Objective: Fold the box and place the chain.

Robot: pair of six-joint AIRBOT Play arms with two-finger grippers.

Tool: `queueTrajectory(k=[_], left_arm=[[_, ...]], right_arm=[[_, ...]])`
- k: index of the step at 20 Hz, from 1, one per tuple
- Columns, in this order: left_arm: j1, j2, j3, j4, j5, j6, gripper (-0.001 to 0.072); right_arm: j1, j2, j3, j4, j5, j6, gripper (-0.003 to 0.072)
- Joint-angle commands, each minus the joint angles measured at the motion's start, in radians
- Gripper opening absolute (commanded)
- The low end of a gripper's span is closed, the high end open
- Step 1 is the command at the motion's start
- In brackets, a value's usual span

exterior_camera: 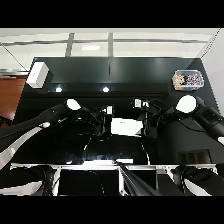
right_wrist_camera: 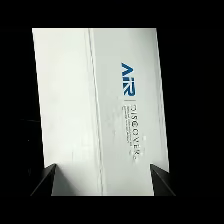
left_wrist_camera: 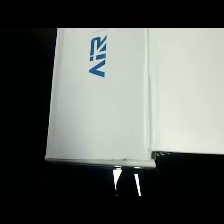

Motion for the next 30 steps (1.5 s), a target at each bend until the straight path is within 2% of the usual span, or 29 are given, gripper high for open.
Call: queueTrajectory(k=[1, 2, 4, 10, 19, 25, 30], left_arm=[[0.0, -0.001, 0.0, 0.0, 0.0, 0.0, 0.0466], [0.0, -0.001, 0.0, 0.0, 0.0, 0.0, 0.0467], [0.0, -0.001, 0.0, 0.0, 0.0, 0.0, 0.0467], [0.0, -0.001, 0.0, 0.0, 0.0, 0.0, 0.0467], [0.0, -0.001, 0.0, 0.0, 0.0, 0.0, 0.0467], [0.0, -0.001, 0.0, 0.0, 0.0, 0.0, 0.0466], [0.0, -0.001, 0.0, 0.0, 0.0, 0.0, 0.0467]], right_arm=[[-0.008, 0.026, -0.085, 0.074, -0.133, -0.108, 0.0695], [-0.008, 0.026, -0.114, 0.161, -0.196, -0.183, 0.0696], [-0.008, 0.026, -0.135, 0.245, -0.234, -0.274, 0.0696], [-0.008, 0.026, -0.135, 0.209, -0.179, -0.275, 0.0696], [-0.008, 0.018, -0.145, 0.177, -0.18, -0.264, 0.0695], [0.061, 0.02, -0.145, 0.126, -0.197, -0.243, 0.0696], [0.061, 0.069, -0.145, 0.044, -0.267, -0.174, 0.0695]])
